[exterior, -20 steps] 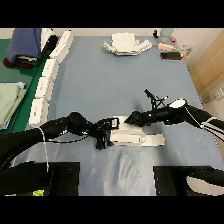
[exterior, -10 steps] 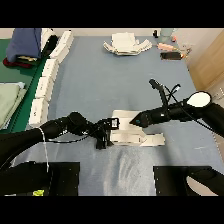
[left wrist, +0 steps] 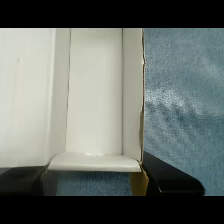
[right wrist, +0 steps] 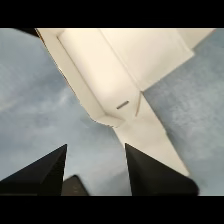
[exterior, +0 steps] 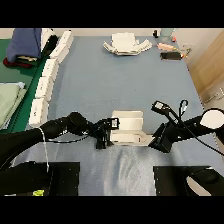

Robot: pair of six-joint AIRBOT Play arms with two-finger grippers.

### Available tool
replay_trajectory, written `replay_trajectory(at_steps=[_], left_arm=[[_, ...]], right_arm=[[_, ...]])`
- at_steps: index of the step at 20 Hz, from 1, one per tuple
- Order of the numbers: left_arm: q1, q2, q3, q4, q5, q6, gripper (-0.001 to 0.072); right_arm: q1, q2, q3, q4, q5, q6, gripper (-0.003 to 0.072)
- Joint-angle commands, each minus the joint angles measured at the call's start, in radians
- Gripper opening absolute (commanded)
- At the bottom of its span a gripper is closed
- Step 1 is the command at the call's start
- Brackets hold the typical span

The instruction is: Fold the box.

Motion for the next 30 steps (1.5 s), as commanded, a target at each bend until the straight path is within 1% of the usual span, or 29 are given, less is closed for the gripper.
replay_trajectory(at_steps=[1, 3, 6, 7, 8, 9, 10, 11, 12, 13, 15, 17, 19, 20, 21, 22, 23, 24, 25, 30], left_arm=[[0.0, 0.0, 0.0, 0.0, 0.0, 0.0, 0.0477], [0.0, 0.0, 0.0, 0.0, 0.0, 0.0, 0.0477], [0.0, 0.0, 0.0, 0.0, 0.0, 0.0, 0.0477], [0.0, 0.0, 0.0, 0.0, 0.0, 0.0, 0.0477], [0.0, 0.0, 0.0, 0.0, 0.0, 0.0, 0.0477], [0.0, 0.0, 0.0, 0.0, 0.0, 0.0, 0.0477], [0.0, 0.0, 0.0, 0.0, 0.0, 0.0, 0.0477], [0.0, 0.0, 0.0, 0.0, 0.0, 0.0, 0.0477], [0.0, 0.0, 0.0, 0.0, 0.0, 0.0, 0.0477], [0.0, 0.0, 0.0, 0.0, 0.0, 0.0, 0.0477], [0.0, 0.0, 0.0, 0.0, 0.0, 0.0, 0.0477], [0.0, 0.0, 0.0, 0.0, 0.0, 0.0, 0.0477], [0.0, 0.0, 0.0, 0.0, 0.0, 0.0, 0.0477], [0.0, 0.0, 0.0, 0.0, 0.0, 0.0, 0.0477], [0.0, 0.0, 0.0, 0.0, 0.0, 0.0, 0.0477], [0.0, 0.0, 0.0, 0.0, 0.0, 0.0, 0.0477], [0.0, 0.0, 0.0, 0.0, 0.0, 0.0, 0.0478], [0.0, 0.0, 0.0, 0.0, 0.0, 0.0, 0.0477], [0.0, 0.0, 0.0, 0.0, 0.0, 0.0, 0.0477], [0.0, 0.0, 0.0, 0.0, 0.0, 0.0, 0.0477]], right_arm=[[0.001, -0.01, -0.044, -0.079, -0.131, -0.275, 0.057], [0.008, -0.058, -0.049, -0.063, -0.197, -0.449, 0.057], [0.076, -0.139, -0.049, -0.056, -0.285, -0.525, 0.0566], [0.101, -0.159, -0.049, -0.056, -0.311, -0.537, 0.055], [0.125, -0.175, -0.049, -0.056, -0.331, -0.55, 0.0511], [0.141, -0.186, -0.049, -0.056, -0.345, -0.557, 0.0507], [0.157, -0.195, -0.049, -0.055, -0.351, -0.557, 0.047], [0.166, -0.2, -0.049, -0.05, -0.348, -0.557, 0.0358], [0.174, -0.203, -0.049, -0.037, -0.346, -0.557, 0.0347], [0.184, -0.203, -0.049, -0.035, -0.346, -0.557, 0.0272], [0.199, -0.208, -0.049, -0.021, -0.359, -0.557, 0.0261], [0.22, -0.211, -0.049, -0.006, -0.386, -0.557, 0.0208], [0.24, -0.218, -0.049, 0.0, -0.407, -0.557, 0.0208], [0.247, -0.224, -0.049, 0.0, -0.415, -0.557, 0.022], [0.251, -0.233, -0.049, 0.002, -0.422, -0.557, 0.0317], [0.25, -0.244, -0.049, 0.015, -0.424, -0.557, 0.0489], [0.25, -0.253, -0.049, 0.023, -0.424, -0.557, 0.0605], [0.25, -0.258, -0.049, 0.026, -0.423, -0.557, 0.0661], [0.25, -0.26, -0.049, 0.026, -0.423, -0.557, 0.0672], [0.25, -0.253, -0.048, 0.016, -0.399, -0.525, 0.067]])
